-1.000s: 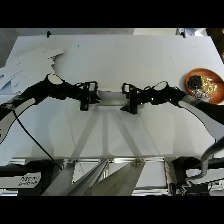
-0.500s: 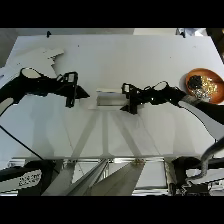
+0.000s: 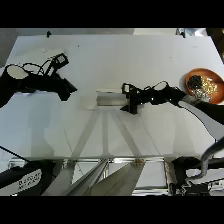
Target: Fold the box and place the chain.
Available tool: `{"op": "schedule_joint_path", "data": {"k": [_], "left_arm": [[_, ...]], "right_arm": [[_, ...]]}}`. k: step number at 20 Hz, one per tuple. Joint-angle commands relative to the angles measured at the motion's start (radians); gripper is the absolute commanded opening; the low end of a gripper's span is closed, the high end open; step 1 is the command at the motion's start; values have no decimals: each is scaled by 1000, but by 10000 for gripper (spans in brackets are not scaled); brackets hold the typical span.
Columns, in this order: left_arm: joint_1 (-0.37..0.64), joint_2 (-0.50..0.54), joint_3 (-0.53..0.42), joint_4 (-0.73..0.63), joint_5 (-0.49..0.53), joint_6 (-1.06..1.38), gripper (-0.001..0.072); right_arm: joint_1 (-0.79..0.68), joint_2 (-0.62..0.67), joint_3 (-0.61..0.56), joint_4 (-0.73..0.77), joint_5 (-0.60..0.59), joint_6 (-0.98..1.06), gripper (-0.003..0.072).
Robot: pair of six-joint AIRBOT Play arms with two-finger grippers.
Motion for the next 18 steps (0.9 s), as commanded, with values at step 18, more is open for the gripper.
{"op": "schedule_joint_path", "data": {"k": [18], "left_arm": [[-184, -163, -120, -22, 150, -514, 1]], "right_arm": [[0, 0, 1, 0, 0, 0, 432]]}}
